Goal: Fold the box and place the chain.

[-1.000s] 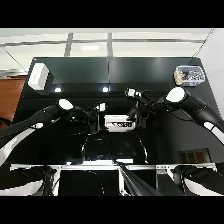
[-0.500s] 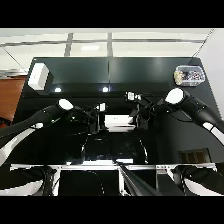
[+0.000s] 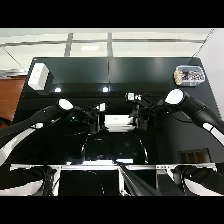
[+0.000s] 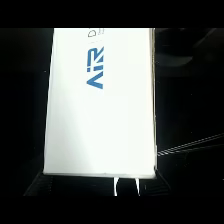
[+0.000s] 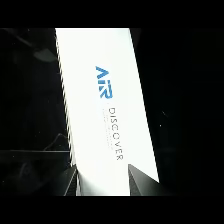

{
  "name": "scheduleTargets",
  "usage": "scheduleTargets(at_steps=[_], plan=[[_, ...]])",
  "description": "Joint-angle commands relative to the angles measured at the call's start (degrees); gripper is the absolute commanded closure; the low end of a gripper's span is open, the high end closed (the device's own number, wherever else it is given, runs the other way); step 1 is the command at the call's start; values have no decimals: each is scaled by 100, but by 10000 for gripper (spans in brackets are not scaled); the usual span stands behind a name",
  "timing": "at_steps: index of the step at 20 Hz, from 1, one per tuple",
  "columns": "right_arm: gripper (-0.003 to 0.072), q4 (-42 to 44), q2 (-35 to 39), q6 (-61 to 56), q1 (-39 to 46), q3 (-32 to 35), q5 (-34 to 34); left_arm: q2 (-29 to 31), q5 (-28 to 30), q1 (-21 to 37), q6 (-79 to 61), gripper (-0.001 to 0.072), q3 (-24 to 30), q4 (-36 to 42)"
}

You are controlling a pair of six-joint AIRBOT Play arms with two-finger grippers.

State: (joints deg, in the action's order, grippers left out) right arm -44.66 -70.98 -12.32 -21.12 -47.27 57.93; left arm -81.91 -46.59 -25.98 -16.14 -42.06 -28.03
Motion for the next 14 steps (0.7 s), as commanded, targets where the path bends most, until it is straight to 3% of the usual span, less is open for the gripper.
scheduleTargets(at_steps=[1,4,7,9,10,11,14], plan=[[322,-63,0,-7,-74,109,-48,-4,0,0,7,346,-2,0],[322,-39,103,-247,-76,-15,-39,-4,0,0,7,346,-2,0],[322,-24,343,-1958,20,-234,92,-4,0,0,7,346,-2,0],[325,68,431,-3008,197,-236,625,-4,2,0,7,346,-2,0],[457,116,428,-3386,278,-229,986,-4,0,0,7,346,-2,0],[685,175,428,-3617,334,-201,1322,-4,2,0,7,346,-2,0],[674,1137,422,-3915,363,190,1154,-4,2,0,7,346,-2,2]])
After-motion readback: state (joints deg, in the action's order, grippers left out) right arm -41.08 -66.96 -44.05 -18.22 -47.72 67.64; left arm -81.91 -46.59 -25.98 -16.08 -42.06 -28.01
